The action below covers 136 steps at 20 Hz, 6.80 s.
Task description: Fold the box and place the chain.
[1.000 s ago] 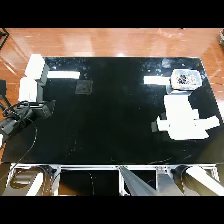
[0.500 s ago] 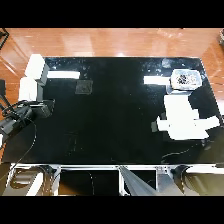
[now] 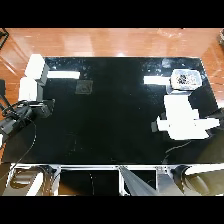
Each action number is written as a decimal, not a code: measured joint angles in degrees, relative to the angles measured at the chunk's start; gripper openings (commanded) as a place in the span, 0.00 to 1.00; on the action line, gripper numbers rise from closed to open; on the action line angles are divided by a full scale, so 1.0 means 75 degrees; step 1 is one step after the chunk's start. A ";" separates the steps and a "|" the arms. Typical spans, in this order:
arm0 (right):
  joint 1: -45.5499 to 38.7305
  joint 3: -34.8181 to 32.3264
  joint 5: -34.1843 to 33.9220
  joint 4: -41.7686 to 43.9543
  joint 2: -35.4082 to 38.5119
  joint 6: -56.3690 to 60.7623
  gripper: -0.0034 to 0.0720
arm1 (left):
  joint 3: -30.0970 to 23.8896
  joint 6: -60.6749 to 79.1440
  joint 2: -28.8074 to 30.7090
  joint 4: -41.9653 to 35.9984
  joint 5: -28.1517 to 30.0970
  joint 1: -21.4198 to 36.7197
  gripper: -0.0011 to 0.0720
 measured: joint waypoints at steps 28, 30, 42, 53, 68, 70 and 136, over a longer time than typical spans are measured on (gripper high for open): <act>0.1416 -0.2681 -0.0621 0.1644 0.1775 -0.0699 0.07 | 0.0000 0.0303 -0.0012 -0.0382 -0.0321 -0.0076 0.87; 0.2087 -0.3241 -0.0262 0.2101 0.2509 -0.0694 0.07 | 0.0000 0.0414 -0.0087 -0.0472 -0.0545 -0.0169 0.87; 0.9646 -0.4654 0.5383 0.2413 0.5552 0.2328 0.07 | 0.0548 0.2221 -0.3060 -0.3847 -0.1483 -0.0361 0.87; 1.2196 -0.6181 0.8064 0.0119 0.6747 0.3716 0.07 | 0.1623 0.3803 -0.5799 -0.4194 -0.4911 0.0842 0.88; 1.2289 -0.6321 0.8075 0.0321 0.6875 0.3838 0.07 | 0.3821 0.6038 -0.9352 -0.3940 -0.6965 -0.0898 0.88; 1.2289 -0.6321 0.8046 0.0321 0.6875 0.3841 0.07 | 0.3873 0.6193 -0.9565 -0.3978 -0.7166 -0.0982 0.87; 0.8597 -0.6851 0.6423 -0.0729 0.9259 -0.1687 0.97 | 0.1358 0.9809 -0.6006 -0.1649 0.0286 -0.4733 0.04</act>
